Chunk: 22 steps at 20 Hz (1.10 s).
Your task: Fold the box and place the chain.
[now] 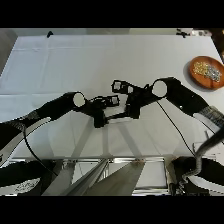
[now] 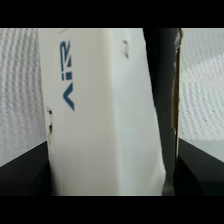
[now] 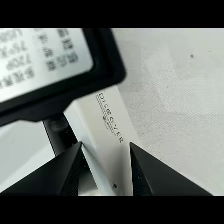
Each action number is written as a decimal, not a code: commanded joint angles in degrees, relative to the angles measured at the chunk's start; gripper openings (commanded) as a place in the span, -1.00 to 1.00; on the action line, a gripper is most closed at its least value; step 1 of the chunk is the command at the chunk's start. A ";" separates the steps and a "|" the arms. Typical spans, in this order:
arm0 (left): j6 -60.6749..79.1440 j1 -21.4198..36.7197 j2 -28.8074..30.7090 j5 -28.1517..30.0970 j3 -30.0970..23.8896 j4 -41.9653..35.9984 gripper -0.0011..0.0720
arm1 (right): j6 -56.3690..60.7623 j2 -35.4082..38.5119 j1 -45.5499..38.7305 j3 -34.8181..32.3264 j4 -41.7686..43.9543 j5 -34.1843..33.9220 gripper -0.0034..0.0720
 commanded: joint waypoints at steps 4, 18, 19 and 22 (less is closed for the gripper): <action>0.04 0.00 0.04 0.02 0.04 0.04 -0.02 | -0.52 0.02 1.25 -2.91 2.21 0.42 -0.22; 0.04 0.00 0.04 0.00 0.04 0.04 -0.02 | -0.50 1.27 4.66 -5.70 1.20 2.75 -0.25; 0.04 0.00 0.04 0.00 0.04 0.04 -0.02 | 0.63 1.75 4.63 -5.70 0.15 2.51 -0.21; 0.04 0.00 0.04 -0.02 0.04 0.07 -0.02 | 2.27 4.09 2.84 -5.68 0.74 2.14 0.02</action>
